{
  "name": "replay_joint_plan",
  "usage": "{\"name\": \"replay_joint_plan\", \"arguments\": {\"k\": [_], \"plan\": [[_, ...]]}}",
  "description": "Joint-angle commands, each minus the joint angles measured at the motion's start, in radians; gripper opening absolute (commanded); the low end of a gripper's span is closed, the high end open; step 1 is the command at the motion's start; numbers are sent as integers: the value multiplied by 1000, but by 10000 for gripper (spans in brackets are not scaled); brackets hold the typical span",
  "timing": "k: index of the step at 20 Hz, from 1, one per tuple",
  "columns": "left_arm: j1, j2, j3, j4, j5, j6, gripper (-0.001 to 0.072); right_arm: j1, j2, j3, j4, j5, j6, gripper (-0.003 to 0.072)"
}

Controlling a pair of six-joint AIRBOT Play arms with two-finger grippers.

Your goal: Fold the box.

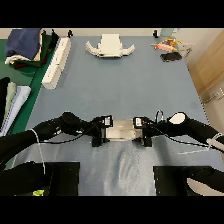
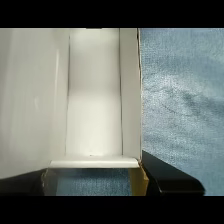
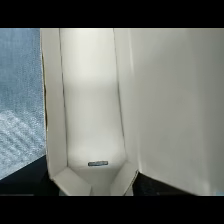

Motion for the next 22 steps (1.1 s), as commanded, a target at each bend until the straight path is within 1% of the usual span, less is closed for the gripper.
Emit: {"name": "replay_joint_plan", "arguments": {"k": [1,21,22], "plan": [[0,-3,3,2,8,-14,518,0,0,0,0,0,0,508],[0,-2,3,2,6,-13,519,1,0,0,1,0,0,510],[0,-2,3,2,6,-13,519,0,0,0,2,0,0,564]]}}
